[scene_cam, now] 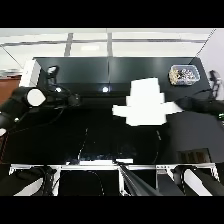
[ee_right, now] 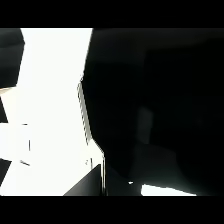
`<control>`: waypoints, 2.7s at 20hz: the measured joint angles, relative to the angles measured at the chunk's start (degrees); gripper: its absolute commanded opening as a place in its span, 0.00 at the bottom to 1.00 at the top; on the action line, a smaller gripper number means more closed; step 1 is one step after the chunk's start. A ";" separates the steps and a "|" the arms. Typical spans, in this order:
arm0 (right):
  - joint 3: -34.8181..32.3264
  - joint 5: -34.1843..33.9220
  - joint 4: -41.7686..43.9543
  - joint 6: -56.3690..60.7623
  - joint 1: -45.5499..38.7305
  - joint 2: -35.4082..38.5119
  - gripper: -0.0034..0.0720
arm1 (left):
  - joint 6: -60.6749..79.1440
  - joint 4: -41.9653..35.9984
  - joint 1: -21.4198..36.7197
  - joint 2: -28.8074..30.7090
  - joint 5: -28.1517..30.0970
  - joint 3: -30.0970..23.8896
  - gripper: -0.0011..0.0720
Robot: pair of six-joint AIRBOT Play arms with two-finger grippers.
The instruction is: Fold the box and place the chain.
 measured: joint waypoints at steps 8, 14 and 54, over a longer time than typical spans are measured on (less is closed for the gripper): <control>-11.19 -18.51 6.47 2.97 23.63 4.33 0.06 | 36.24 -44.63 6.49 -19.47 -8.55 8.52 0.98; -12.22 -20.44 7.10 3.26 27.39 4.61 0.06 | 37.46 -44.28 5.92 -33.64 -18.80 18.99 0.98; 5.73 7.41 -28.50 -0.52 18.03 5.40 0.93 | 83.36 -36.15 -7.32 -26.95 -18.71 15.06 0.05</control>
